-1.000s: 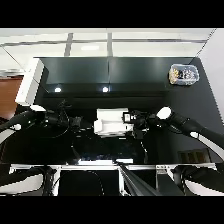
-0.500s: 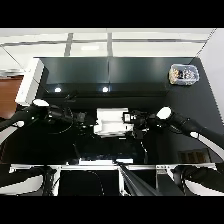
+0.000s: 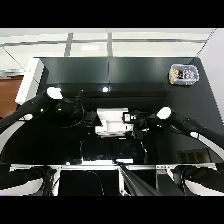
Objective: Fold the box and place the chain.
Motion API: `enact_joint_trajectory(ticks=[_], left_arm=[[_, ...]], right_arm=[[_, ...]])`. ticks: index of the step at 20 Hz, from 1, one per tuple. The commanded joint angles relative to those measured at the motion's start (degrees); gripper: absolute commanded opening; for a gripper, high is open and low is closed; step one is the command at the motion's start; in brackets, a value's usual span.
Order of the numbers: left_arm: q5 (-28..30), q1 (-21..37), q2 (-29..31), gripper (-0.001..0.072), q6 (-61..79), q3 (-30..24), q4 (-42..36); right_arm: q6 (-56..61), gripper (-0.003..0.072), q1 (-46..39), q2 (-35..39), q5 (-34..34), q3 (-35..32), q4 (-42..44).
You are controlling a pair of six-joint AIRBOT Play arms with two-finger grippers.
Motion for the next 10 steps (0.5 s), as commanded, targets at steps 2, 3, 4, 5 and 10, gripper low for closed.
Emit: enact_joint_trajectory(ticks=[2,3,4,5,10], left_arm=[[4.4,-6.8,0.0,0.0497,-14.0,4.7,11.3],[4.4,-7.9,0.0,0.0497,-17.4,5.3,14.6],[4.6,-9.0,0.0,0.0497,-20.8,5.9,17.8],[5.0,-10.1,0.0,0.0497,-23.1,6.2,19.9],[9.2,-14.6,-0.5,0.0497,-30.9,6.3,23.6]], right_arm=[[0.0,0.0474,0.0,0.0,0.0,0.0,0.0],[0.0,0.0474,0.0,0.0,0.0,0.0,0.0],[0.0,0.0474,0.0,0.0,0.0,0.0,0.0],[0.0,0.0474,0.0,0.0,0.0,0.0,0.0],[0.0,0.0474,0.0,0.0,0.0,0.0,0.0]])
